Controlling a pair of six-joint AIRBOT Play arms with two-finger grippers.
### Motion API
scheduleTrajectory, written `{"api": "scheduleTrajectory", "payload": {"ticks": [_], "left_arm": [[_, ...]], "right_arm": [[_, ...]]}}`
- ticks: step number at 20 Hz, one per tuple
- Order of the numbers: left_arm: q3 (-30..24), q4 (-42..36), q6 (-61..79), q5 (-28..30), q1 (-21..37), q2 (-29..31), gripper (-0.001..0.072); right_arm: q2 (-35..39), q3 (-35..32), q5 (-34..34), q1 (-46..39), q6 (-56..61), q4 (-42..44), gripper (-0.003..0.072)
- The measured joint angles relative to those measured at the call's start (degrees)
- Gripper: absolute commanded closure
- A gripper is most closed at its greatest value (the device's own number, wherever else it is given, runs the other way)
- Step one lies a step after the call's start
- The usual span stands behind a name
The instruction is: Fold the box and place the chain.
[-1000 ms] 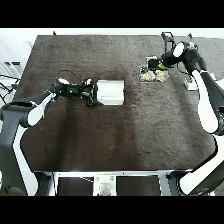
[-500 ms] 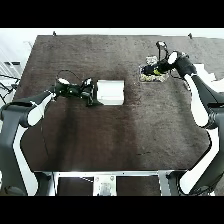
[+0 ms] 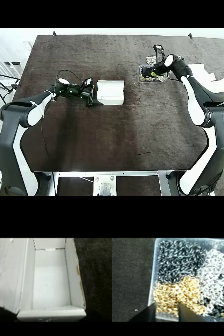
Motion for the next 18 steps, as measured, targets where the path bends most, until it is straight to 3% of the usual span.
{"api": "scheduleTrajectory", "payload": {"ticks": [3,4,16,17,18], "left_arm": [[0.00,0.00,0.00,0.00,0.00,0.00,0.0412],[0.00,0.00,0.00,0.00,0.00,0.00,0.0412],[0.00,0.00,0.02,0.00,0.00,0.00,0.0412],[0.00,0.00,0.02,0.00,0.00,0.00,0.0412],[0.00,-0.02,0.02,0.00,0.00,0.00,0.0412]], "right_arm": [[-0.35,0.04,-0.33,0.42,-0.07,0.20,0.0580],[-0.42,0.04,-0.37,0.46,-0.07,0.20,0.0674],[4.63,1.60,1.81,0.59,-0.85,0.11,0.0674],[5.03,1.60,2.19,0.59,-0.85,-0.02,0.0568],[5.31,1.60,2.40,0.59,-0.83,-0.04,0.0319]]}}
